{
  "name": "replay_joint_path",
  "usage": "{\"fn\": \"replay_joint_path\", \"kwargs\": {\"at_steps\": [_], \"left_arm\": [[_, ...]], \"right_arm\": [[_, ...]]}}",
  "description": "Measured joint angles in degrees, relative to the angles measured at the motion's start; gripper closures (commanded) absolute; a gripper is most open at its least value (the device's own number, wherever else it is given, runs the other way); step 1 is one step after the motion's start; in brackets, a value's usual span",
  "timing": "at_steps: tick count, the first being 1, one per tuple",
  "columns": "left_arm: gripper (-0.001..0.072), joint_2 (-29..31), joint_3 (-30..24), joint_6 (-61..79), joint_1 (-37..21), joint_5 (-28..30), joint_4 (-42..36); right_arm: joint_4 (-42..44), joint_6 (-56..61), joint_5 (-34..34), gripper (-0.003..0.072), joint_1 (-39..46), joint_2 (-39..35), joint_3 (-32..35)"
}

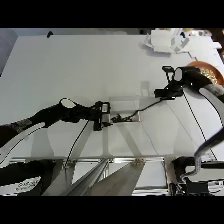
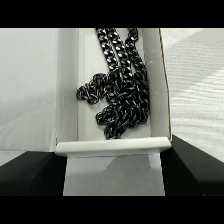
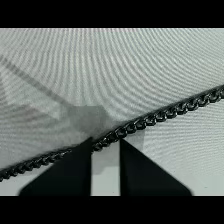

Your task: Fold the box and place the chain.

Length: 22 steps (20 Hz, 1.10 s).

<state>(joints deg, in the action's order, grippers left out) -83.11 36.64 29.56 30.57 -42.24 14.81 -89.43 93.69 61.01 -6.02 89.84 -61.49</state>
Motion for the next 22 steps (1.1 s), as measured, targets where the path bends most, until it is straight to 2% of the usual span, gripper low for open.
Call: {"fn": "replay_joint_path", "kwargs": {"at_steps": [4, 5, 7, 12, 18, 22], "left_arm": [[0.0597, 0.0, 0.0, 0.0, 0.0, 0.0, 0.0], [0.0597, 0.0, 0.0, 0.0, 0.0, 0.0, 0.0], [0.0597, 0.0, 0.0, 0.0, 0.0, 0.0, 0.0], [0.0597, 0.0, 0.0, 0.0, 0.0, 0.0, 0.0], [0.0597, 0.0, 0.0, 0.0, 0.0, 0.0, 0.0], [0.0597, 0.0, 0.0, 0.0, 0.0, 0.0, 0.0]], "right_arm": [[0.0, -2.5, 1.7, 0.0668, 0.0, -0.9, 0.2], [0.0, -2.9, 3.8, 0.0668, 0.0, -1.8, 0.2], [0.2, -3.7, 3.4, 0.0668, -0.2, -4.8, 0.1], [4.3, -6.1, 9.7, 0.0668, -2.9, -15.0, 0.1], [14.1, -6.9, 12.5, 0.0668, -12.5, -25.2, 0.1], [16.7, -5.9, 12.4, 0.0668, -21.3, -28.4, 0.1]]}}
